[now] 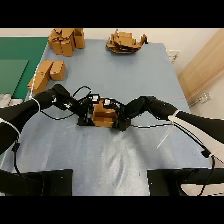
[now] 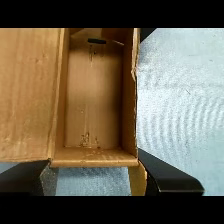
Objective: Fold the box.
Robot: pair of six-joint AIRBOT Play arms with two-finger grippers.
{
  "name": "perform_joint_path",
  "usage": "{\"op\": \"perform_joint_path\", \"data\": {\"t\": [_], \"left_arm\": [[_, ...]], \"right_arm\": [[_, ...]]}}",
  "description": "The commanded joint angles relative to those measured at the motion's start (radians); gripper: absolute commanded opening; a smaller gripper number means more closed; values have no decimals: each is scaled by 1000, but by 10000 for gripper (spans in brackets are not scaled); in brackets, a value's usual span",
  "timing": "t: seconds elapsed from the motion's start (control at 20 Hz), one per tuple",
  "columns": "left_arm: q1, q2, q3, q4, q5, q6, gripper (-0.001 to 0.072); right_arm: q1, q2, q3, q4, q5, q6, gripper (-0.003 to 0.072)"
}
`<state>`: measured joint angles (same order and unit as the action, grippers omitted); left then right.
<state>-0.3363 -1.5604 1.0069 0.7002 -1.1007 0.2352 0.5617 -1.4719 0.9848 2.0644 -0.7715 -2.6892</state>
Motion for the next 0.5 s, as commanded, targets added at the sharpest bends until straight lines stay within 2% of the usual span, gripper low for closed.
{"op": "perform_joint_path", "data": {"t": [0.0, 0.1, 0.15, 0.2, 0.25, 0.45], "left_arm": [[-1, 0, 0, -2, -40, 3, 284], [-1, 0, 0, -2, -40, 3, 284], [-1, 0, 0, -1, -38, 3, 284], [0, 0, 0, -1, -34, 3, 284], [0, 0, 0, -1, -34, 3, 284], [0, 0, 0, -1, -32, 3, 284]], "right_arm": [[1, 0, 0, 0, 3, -1, 5], [1, 0, 0, 0, 3, -1, 6], [0, 1, 0, 0, 2, 2, 129], [-2, 2, 0, -1, 3, 18, 395], [-3, 3, 1, -6, 3, 47, 563], [-9, 18, 1, -79, -24, 154, 605]]}}
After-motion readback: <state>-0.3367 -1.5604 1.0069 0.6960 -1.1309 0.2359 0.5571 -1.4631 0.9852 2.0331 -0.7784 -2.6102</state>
